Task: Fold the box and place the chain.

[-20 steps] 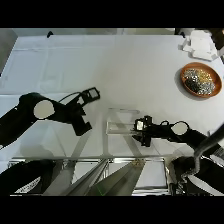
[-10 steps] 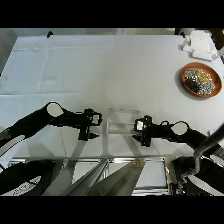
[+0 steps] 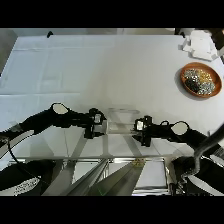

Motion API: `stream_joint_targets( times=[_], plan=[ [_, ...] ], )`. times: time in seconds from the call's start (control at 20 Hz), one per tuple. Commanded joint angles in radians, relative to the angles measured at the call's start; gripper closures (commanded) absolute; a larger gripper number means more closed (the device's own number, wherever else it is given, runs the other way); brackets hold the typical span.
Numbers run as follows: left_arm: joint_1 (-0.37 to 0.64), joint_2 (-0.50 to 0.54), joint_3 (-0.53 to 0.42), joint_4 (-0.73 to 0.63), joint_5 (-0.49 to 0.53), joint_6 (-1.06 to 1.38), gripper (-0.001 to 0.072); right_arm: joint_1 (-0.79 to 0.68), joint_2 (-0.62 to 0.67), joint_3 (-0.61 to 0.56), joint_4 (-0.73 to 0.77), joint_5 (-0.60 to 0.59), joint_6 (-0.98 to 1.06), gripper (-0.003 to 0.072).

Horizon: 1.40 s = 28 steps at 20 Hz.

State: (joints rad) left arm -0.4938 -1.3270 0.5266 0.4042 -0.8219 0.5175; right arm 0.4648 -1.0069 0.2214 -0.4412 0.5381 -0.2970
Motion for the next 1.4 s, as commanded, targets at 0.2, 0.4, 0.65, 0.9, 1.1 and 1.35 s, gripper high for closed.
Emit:
stream_joint_targets(
  times=[0.2,0.4,0.65,0.9,1.1,1.35],
  plan=[
    [-0.05,-0.038,-0.001,-0.038,0.003,0.012,0.0001,0.0,0.0,0.0,0.0,0.0,0.0,0.0279],
    [-0.057,-0.064,-0.001,-0.088,0.003,0.005,0.0002,0.0,0.0,0.0,0.0,0.0,0.0,0.0279],
    [-0.061,-0.075,-0.001,-0.177,0.008,0.006,0.0009,0.0,0.0,0.0,0.0,0.0,0.0,0.0279],
    [-0.062,-0.075,-0.001,-0.18,0.011,0.006,0.0016,0.001,0.0,0.0,0.0,0.0,0.0,0.0279],
    [-0.069,-0.075,-0.001,-0.178,0.012,0.006,0.0123,0.0,0.0,0.0,0.0,0.0,0.0,0.0279],
    [-0.069,-0.075,-0.001,-0.178,0.014,0.006,0.0364,0.0,0.0,0.0,0.0,0.0,0.0,0.0279]
  ],
)
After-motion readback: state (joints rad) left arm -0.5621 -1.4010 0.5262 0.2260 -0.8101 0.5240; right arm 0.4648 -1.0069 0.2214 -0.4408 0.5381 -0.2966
